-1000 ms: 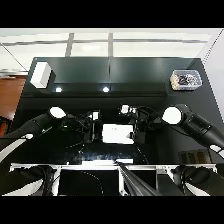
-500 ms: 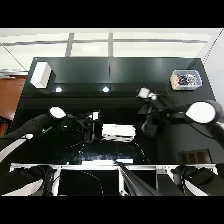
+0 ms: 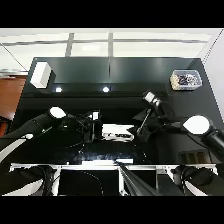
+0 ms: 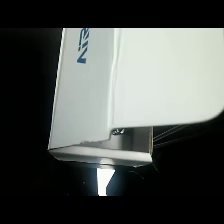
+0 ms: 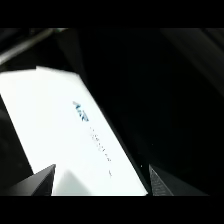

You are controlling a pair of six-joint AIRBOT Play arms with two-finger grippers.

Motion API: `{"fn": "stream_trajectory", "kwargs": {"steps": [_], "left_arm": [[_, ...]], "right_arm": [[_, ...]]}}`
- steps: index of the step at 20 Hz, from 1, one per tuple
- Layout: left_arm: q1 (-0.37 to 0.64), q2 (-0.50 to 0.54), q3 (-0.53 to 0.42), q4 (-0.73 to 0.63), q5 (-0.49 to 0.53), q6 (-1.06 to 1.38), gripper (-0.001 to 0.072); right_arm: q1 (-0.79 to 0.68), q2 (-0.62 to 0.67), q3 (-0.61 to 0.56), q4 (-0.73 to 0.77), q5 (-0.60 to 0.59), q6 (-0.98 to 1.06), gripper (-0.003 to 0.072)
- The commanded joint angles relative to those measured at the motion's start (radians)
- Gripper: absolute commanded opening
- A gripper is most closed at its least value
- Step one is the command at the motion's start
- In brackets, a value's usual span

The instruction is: Fold the box and place the chain.

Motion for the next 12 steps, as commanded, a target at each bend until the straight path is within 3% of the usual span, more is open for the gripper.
{"fn": "stream_trajectory", "kwargs": {"steps": [1, 12], "left_arm": [[0.0, 0.0, 0.001, 0.0, 0.0, 0.0, 0.0404], [0.0, 0.0, 0.001, 0.0, 0.0, 0.0, 0.0403]], "right_arm": [[0.062, -0.052, -0.011, -0.083, 0.004, -0.055, 0.0706], [0.094, -0.062, -0.011, -0.05, 0.054, -0.278, 0.0706]]}}
